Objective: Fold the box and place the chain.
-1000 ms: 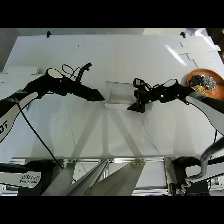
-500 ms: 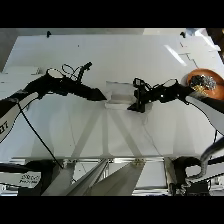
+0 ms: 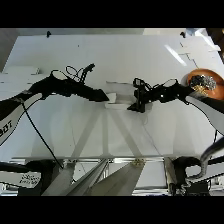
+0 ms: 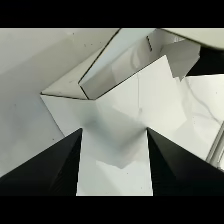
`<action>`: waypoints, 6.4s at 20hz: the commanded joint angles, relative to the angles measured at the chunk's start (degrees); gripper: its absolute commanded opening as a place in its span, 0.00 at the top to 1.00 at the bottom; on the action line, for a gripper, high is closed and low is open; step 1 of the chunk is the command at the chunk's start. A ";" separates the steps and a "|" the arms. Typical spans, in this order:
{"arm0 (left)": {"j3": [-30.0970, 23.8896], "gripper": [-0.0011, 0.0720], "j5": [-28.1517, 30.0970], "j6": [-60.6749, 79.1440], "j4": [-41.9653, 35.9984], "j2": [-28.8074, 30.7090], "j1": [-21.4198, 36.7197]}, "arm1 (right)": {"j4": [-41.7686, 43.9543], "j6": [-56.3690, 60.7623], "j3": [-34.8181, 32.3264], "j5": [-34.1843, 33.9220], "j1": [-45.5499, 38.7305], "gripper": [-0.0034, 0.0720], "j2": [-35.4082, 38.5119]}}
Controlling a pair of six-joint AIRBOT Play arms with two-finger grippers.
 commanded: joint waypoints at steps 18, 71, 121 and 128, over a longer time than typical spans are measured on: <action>-0.02 0.20 6.97 1.42 4.74 -0.28 -3.26 | 0.02 0.00 -0.02 0.02 0.04 0.30 0.04; 10.60 0.27 5.20 -36.61 43.04 -0.74 -14.38 | 0.02 0.02 -0.02 0.02 0.04 0.30 0.04; 18.99 0.50 -11.45 -11.08 25.16 6.54 -5.46 | 0.02 0.02 -0.02 0.02 0.04 0.30 0.04; 4.83 0.13 -4.76 49.35 11.63 5.99 5.35 | 0.02 0.02 -0.02 0.02 0.04 0.30 0.04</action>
